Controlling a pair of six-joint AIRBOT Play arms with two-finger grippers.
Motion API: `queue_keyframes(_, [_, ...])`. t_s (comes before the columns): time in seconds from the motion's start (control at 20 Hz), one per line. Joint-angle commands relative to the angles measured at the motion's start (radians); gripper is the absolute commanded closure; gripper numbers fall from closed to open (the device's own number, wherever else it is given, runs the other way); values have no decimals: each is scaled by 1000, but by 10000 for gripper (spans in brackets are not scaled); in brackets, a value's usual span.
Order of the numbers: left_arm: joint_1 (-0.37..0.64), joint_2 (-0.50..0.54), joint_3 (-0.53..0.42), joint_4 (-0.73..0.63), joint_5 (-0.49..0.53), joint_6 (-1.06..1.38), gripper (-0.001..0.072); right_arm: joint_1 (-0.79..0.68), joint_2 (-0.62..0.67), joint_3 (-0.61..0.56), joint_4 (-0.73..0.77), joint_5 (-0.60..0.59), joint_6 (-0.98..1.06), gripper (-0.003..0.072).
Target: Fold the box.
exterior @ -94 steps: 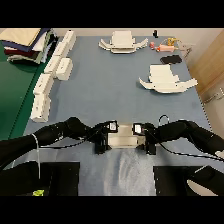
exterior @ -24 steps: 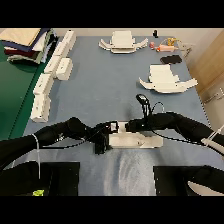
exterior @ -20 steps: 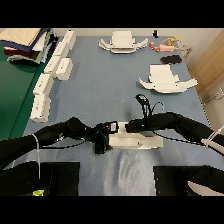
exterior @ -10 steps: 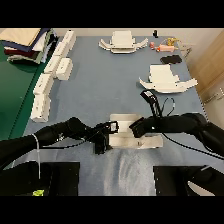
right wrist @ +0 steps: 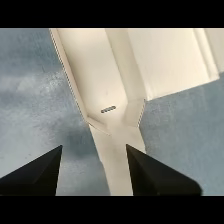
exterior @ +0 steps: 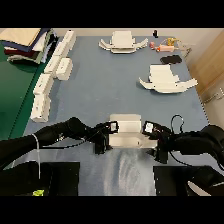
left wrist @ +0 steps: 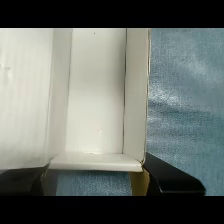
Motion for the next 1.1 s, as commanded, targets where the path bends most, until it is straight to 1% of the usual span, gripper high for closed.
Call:
queue_keyframes(0.0, [0,1,0,0,0,0,187,1,-72,-38,-68,157,-173,92])
queue_keyframes(0.05, [0,1,0,0,0,0,187,1,-107,-37,-69,200,-194,105])
queue_keyframes(0.15, [0,1,0,0,0,0,187,2,-155,-37,-64,254,-210,105])
queue_keyframes(0.25, [0,1,0,0,0,0,187,9,-172,-37,-19,260,-210,110])
queue_keyframes(0.3, [0,1,0,0,0,0,187,19,-171,-37,0,261,-210,186])
queue_keyframes(0.35, [0,1,0,0,0,0,187,38,-171,-37,3,261,-210,377])
queue_keyframes(0.4, [0,1,0,0,0,0,187,58,-171,-37,6,261,-210,463])
queue_keyframes(0.55, [0,1,0,0,0,0,187,106,-173,-37,19,268,-210,475])
queue_keyframes(0.6, [0,1,0,0,0,0,187,114,-173,-37,21,280,-210,558])
queue_keyframes(0.65, [0,1,0,0,0,0,187,120,-173,-37,21,299,-210,588])
queue_keyframes(0.8, [0,1,0,0,0,0,187,122,-173,-37,21,365,-210,588])
queue_keyframes(1.0, [0,1,0,0,0,0,187,122,-173,-37,42,373,-209,579])
queue_keyframes(1.05, [0,1,0,0,0,0,187,122,-174,-37,55,373,-209,443])
